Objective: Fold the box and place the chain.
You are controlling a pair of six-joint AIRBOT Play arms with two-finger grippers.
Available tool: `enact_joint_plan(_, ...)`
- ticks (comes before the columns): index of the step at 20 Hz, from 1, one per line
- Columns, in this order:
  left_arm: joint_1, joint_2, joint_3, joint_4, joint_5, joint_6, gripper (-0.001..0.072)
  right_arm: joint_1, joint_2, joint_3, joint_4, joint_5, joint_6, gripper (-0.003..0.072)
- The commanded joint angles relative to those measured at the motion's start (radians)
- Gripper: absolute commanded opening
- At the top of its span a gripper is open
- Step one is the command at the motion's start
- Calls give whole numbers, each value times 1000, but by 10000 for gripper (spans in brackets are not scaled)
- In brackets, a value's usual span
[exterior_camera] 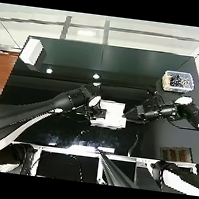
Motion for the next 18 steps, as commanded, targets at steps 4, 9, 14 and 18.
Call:
enact_joint_plan(4,1,-1,0,0,0,0,27,111,84,12,-60,-135,123,544)
enact_joint_plan(9,1,-1,0,0,0,0,27,238,102,35,-221,-216,322,464)
enact_joint_plan(14,1,-1,0,0,0,0,27,435,102,130,-553,-332,656,464)
enact_joint_plan(18,1,-1,0,0,2,0,26,575,102,141,-723,-434,880,297)
